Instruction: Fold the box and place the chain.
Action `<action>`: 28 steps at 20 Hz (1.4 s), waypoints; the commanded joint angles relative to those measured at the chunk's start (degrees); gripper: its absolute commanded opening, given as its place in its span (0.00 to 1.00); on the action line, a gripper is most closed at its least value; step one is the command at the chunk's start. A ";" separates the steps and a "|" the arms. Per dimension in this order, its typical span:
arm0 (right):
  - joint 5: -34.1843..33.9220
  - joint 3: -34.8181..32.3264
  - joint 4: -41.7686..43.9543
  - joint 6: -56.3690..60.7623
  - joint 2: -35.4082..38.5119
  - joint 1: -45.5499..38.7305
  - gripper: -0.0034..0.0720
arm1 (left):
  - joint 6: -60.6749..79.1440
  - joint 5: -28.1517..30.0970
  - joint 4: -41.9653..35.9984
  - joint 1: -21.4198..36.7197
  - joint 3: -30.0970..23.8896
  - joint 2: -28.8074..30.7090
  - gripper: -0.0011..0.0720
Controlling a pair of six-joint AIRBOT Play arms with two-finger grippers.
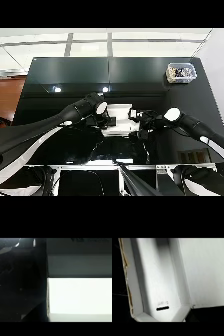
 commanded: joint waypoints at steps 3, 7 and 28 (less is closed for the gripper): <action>2.73 0.04 -9.40 2.47 3.96 -0.02 0.94 | 1.92 -0.28 0.00 0.00 0.04 -0.02 0.05; 2.75 0.02 -9.64 1.18 3.96 0.15 0.75 | 1.90 -0.31 -0.02 0.00 0.04 -0.02 0.05; -2.05 0.02 2.64 8.57 0.50 4.98 0.45 | 1.88 0.11 0.00 0.02 0.04 -0.02 0.05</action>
